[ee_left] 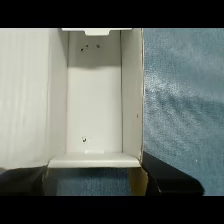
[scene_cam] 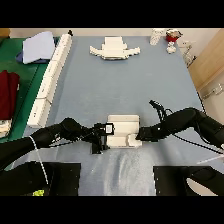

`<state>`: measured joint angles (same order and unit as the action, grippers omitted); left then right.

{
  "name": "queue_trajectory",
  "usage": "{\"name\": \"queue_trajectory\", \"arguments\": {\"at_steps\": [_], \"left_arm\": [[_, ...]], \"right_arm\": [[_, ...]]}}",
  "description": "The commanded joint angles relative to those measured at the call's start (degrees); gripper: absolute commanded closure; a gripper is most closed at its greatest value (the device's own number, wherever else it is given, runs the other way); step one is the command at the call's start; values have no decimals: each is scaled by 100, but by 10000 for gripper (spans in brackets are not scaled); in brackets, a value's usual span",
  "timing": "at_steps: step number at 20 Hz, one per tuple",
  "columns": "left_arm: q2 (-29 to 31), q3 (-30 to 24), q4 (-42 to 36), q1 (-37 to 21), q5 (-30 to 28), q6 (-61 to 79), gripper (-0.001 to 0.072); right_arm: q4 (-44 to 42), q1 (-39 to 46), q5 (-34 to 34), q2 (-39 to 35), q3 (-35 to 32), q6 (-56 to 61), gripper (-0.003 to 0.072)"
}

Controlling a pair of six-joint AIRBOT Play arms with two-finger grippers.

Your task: Fold the box.

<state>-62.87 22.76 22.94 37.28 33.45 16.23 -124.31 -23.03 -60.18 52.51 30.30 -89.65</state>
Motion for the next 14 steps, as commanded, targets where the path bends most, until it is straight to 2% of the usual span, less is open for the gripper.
{"name": "queue_trajectory", "arguments": {"at_steps": [1, 5, 8, 11, 14], "left_arm": [[-2, 4, 0, 2, 0, 2, 347], [-2, 4, 0, 2, 0, 2, 347], [-2, 4, 2, 2, 0, 2, 347], [-2, 2, 0, 2, 0, 2, 347], [-2, 4, 0, 2, 2, 2, 347]], "right_arm": [[1541, -960, 181, 33, 470, 1880, 376], [2697, -2033, -243, 435, 1012, 3628, 376], [3300, -2662, -767, 1060, 1471, 4795, 376], [3499, -2927, -824, 1722, 1749, 5130, 377], [3501, -2931, -758, 2055, 1814, 5237, 377]]}}
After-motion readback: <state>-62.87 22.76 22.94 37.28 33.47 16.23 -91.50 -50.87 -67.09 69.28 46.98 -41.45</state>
